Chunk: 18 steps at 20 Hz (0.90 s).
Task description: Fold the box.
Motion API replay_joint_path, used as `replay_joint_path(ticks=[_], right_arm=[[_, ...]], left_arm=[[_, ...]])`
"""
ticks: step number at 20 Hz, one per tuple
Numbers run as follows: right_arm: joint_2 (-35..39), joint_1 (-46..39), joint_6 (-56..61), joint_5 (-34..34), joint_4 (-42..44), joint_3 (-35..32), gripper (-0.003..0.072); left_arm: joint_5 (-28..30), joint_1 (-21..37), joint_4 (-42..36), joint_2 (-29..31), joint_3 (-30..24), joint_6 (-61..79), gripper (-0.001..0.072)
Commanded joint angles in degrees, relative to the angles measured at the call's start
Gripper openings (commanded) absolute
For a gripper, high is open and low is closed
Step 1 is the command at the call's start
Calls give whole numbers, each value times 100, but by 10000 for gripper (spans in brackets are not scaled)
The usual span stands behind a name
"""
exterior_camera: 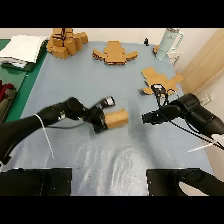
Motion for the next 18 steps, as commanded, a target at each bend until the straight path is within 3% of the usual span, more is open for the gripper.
replay_joint_path(ticks=[1, 3, 4, 7, 9, 14, 18], right_arm=[[-28, -22, 4, 26, 90, 24, 7], [-28, -22, 4, 28, 90, 24, 7], [-28, -22, 4, 28, 90, 24, 7], [-28, -22, 4, 28, 90, 24, 7], [-28, -22, 4, 28, 90, 24, 7], [-28, -22, 4, 28, 90, 24, 7], [-28, -22, 4, 28, 90, 24, 7]], left_arm=[[535, 1180, 870, 22, 380, -1532, 513], [1156, 2140, 1143, -149, 649, -2140, 513], [1156, 2610, 1211, -343, 907, -2225, 513], [595, 3797, 1224, -1355, 2166, -2424, 513], [511, 4275, 1338, -2033, 2999, -2876, 513], [306, 4564, 1432, -3204, 4336, -2959, 513], [522, 4369, 1427, -3630, 4492, -2741, 513]])
